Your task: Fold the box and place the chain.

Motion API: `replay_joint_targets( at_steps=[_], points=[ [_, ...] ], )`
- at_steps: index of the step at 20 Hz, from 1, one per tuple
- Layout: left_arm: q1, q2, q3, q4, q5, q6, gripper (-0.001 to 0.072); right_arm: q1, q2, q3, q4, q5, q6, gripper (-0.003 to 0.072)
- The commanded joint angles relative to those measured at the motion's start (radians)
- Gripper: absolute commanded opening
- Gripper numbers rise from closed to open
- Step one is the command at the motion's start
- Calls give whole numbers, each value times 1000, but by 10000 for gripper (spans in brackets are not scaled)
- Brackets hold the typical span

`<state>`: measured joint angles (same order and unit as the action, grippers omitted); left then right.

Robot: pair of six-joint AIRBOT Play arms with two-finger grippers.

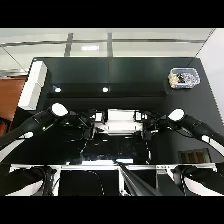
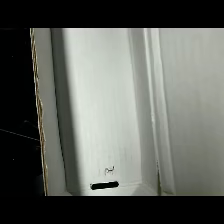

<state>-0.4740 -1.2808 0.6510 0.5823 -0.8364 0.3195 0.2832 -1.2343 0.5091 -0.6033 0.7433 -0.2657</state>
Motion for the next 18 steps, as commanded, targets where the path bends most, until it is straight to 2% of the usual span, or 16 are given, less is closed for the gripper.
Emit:
replay_joint_targets(
  at_steps=[1, 8, 9, 10, 15, 16, 18],
  points=[
    [-14, -28, 16, -26, 3, 8, 327, 0, 0, 0, 0, 0, 0, 404],
    [-14, -36, 39, -71, 50, 7, 328, 0, 0, 0, 0, 0, 0, 404],
    [-14, -36, 39, -71, 47, 7, 296, 0, 0, 0, 0, 0, 0, 404],
    [-14, -36, 39, -71, 44, 8, 216, 0, 0, 0, 0, 0, 0, 404],
    [-64, -42, 39, -71, 54, 7, 210, 0, 0, 0, 0, 0, 0, 404],
    [-77, -47, 39, -71, 60, 7, 146, 0, 0, 0, 0, 0, 0, 403],
    [-86, -49, 39, -72, 86, 5, 143, 0, 0, 0, 0, 0, 0, 403]
  ],
)
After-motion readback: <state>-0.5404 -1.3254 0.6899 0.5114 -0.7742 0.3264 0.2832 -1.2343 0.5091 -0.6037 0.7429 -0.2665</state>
